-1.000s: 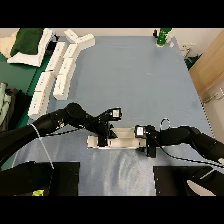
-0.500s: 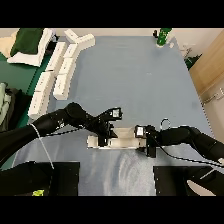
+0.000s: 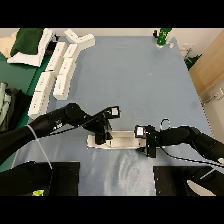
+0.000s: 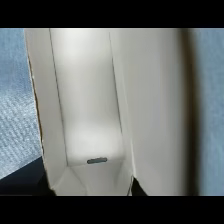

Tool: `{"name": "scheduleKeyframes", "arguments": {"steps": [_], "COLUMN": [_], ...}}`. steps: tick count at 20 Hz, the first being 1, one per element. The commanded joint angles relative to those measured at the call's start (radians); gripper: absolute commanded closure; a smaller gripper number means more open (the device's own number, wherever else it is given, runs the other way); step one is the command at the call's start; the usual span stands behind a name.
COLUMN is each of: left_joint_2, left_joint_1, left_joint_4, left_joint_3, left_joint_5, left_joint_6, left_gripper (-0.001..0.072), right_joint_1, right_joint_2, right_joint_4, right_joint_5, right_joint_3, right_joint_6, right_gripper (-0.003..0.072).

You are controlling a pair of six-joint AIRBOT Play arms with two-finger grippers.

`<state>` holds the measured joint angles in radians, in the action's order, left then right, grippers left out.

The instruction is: Fold the box.

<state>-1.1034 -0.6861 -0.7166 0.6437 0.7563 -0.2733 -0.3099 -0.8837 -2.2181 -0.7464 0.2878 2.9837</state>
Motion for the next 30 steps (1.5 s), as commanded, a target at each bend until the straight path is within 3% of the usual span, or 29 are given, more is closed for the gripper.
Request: {"name": "scheduleKeyframes", "arguments": {"steps": [1, 2, 3, 4, 5, 7, 8, 10, 13, 19, 30], "left_joint_2": [0.100, 0.137, 0.170, 0.195, 0.209, 0.211, 0.209, 0.195, 0.122, -0.031, -0.237], "left_joint_1": [0.056, 0.085, 0.113, 0.129, 0.129, 0.098, 0.065, -0.028, -0.125, -0.122, -0.098], "left_joint_4": [-0.269, -0.293, -0.293, -0.290, -0.271, -0.140, -0.071, 0.030, 0.051, 0.070, -0.108], "left_joint_3": [0.000, 0.000, 0.000, 0.000, 0.000, -0.002, -0.003, -0.003, 0.026, 0.121, 0.141], "left_joint_5": [0.089, 0.144, 0.201, 0.258, 0.313, 0.404, 0.396, 0.262, 0.077, -0.198, -0.124], "left_joint_6": [-0.417, -0.537, -0.645, -0.715, -0.739, -0.779, -0.802, -0.843, -0.953, -1.099, -1.330], "left_gripper": [0.0277, 0.0279, 0.0345, 0.0593, 0.0695, 0.0695, 0.0696, 0.0696, 0.0696, 0.0696, 0.0696], "right_joint_1": [-0.001, -0.001, -0.001, -0.001, -0.001, -0.001, -0.001, -0.001, -0.001, -0.001, -0.001], "right_joint_2": [0.000, 0.000, 0.000, 0.000, 0.000, 0.000, 0.000, 0.000, 0.000, 0.000, 0.000], "right_joint_4": [0.004, 0.004, 0.004, 0.004, 0.004, 0.004, 0.005, 0.004, 0.005, 0.005, 0.005], "right_joint_5": [0.000, 0.001, 0.001, 0.000, 0.001, 0.001, 0.001, 0.001, 0.001, 0.001, 0.000], "right_joint_3": [0.000, 0.000, 0.000, 0.000, 0.000, 0.000, 0.000, 0.000, 0.000, 0.000, 0.000], "right_joint_6": [0.002, 0.002, 0.002, 0.002, 0.002, 0.002, 0.002, 0.002, 0.002, 0.002, 0.002], "right_gripper": [0.0202, 0.0202, 0.0202, 0.0202, 0.0202, 0.0202, 0.0202, 0.0202, 0.0202, 0.0202, 0.0202]}}
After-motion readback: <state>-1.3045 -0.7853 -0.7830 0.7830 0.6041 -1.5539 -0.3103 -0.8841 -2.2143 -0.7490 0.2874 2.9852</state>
